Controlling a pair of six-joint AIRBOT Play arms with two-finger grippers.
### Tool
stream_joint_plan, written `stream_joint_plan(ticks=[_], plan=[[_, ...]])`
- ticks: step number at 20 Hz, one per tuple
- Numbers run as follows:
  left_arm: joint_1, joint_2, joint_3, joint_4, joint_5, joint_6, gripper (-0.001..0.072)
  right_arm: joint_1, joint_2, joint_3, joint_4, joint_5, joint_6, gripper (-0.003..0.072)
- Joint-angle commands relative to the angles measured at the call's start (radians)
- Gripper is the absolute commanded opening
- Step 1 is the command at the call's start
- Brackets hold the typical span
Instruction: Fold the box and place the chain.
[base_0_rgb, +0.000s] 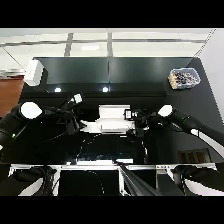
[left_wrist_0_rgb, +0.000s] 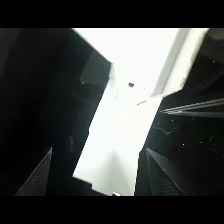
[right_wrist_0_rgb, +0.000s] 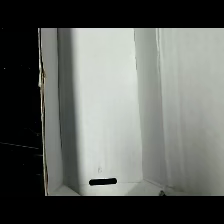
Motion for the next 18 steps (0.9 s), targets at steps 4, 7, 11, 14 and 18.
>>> stream_joint_plan(ticks=[4,7,11,14,18], plan=[[-0.017,-0.033,-0.003,-0.015,0.047,0.041,0.0717,0.0,0.0,0.0,0.0,0.0,0.0,0.0457],[-0.077,-0.075,-0.003,-0.019,0.056,0.151,0.0717,0.001,0.0,0.0,0.0,0.0,0.0,0.0457],[-0.174,-0.166,-0.002,-0.019,0.171,0.178,0.0716,0.001,0.0,0.0,0.0,0.0,0.0,0.0457],[-0.216,-0.202,-0.002,-0.069,0.243,0.178,0.0716,0.001,0.0,0.0,0.0,0.0,0.0,0.0458],[-0.242,-0.245,-0.002,-0.076,0.257,0.153,0.0581,0.001,0.0,0.0,0.0,0.0,0.0,0.0457]])
